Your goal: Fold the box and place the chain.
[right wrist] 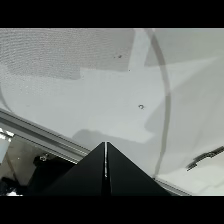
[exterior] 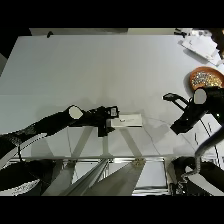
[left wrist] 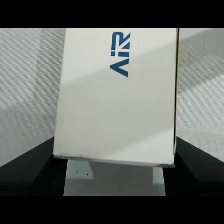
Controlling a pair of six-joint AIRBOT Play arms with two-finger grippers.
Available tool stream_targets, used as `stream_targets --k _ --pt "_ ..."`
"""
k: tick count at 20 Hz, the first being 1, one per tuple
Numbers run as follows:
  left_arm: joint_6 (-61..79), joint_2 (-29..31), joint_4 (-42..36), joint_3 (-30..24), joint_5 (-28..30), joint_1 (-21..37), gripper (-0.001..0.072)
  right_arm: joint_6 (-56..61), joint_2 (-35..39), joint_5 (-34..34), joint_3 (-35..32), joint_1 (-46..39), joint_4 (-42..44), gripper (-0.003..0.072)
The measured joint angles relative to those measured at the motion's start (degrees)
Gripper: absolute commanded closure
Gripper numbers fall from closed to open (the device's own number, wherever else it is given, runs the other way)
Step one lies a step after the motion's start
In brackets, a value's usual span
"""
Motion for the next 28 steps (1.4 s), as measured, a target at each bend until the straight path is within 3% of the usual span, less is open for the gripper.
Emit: stream_targets --k 1,2,8,12,18,24,28 --pt "-0.17 0.04 -0.37 0.0 0.02 0.0 0.0682 0.17 -0.42 -0.13 0.0 0.0 0.13 0.0675" --pt "-0.22 0.24 -0.55 -0.02 0.0 0.04 0.0698 0.17 -0.72 -0.33 0.0 0.0 0.26 0.0675" --pt "-0.81 4.85 -1.68 -0.04 2.23 2.08 0.07 0.33 -1.4 -2.08 0.0 0.0 0.66 0.0675" --pt "-5.62 8.94 0.48 -0.04 4.98 7.32 0.0706 0.33 -1.46 -2.93 0.0 0.0 0.94 0.0675" --pt "-25.9 12.41 17.94 -0.04 5.44 21.99 0.0709 0.33 -1.49 -3.23 0.0 0.0 1.01 0.0675" --pt "-40.94 15.58 34.47 -0.04 0.79 39.87 0.0709 0.33 -1.49 -3.37 0.0 0.0 1.07 0.0675" --pt "-46.31 17.4 41.27 -0.04 -1.4 52.37 0.0709 0.33 -1.49 -3.41 0.0 0.0 1.18 0.0675"
